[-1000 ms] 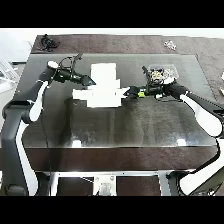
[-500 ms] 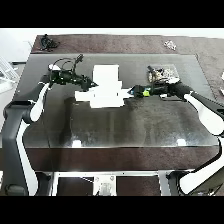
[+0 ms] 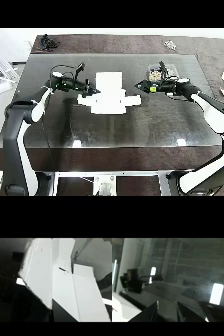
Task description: Fold the box and place the chain.
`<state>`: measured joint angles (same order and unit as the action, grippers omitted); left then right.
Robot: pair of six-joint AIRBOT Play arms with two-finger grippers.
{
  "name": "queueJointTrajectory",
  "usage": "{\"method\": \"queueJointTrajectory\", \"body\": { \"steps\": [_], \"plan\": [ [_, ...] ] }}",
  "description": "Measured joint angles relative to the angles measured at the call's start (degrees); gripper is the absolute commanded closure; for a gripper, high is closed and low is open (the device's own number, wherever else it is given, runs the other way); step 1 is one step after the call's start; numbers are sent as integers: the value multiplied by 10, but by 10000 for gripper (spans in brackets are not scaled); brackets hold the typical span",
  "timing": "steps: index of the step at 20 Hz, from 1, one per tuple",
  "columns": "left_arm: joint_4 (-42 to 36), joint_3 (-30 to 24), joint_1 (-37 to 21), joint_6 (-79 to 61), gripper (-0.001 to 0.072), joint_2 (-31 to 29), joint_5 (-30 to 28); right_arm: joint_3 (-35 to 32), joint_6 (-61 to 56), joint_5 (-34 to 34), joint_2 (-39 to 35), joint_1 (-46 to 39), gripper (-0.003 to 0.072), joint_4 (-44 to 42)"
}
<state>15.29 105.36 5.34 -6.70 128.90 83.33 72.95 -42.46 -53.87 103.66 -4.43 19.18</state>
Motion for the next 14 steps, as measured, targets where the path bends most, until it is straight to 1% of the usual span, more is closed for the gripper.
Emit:
{"method": "queueJointTrajectory", "body": {
  "steps": [7,9,14],
  "plan": [
    [-4,-12,2,-63,695,-3,-4,-10,22,3,4,-3,387,-7],
    [-10,-31,2,-92,695,-16,-10,-15,24,3,8,-4,387,-8],
    [-27,-91,2,-160,695,-47,-57,-19,34,3,15,-3,387,-18]
  ]
}}
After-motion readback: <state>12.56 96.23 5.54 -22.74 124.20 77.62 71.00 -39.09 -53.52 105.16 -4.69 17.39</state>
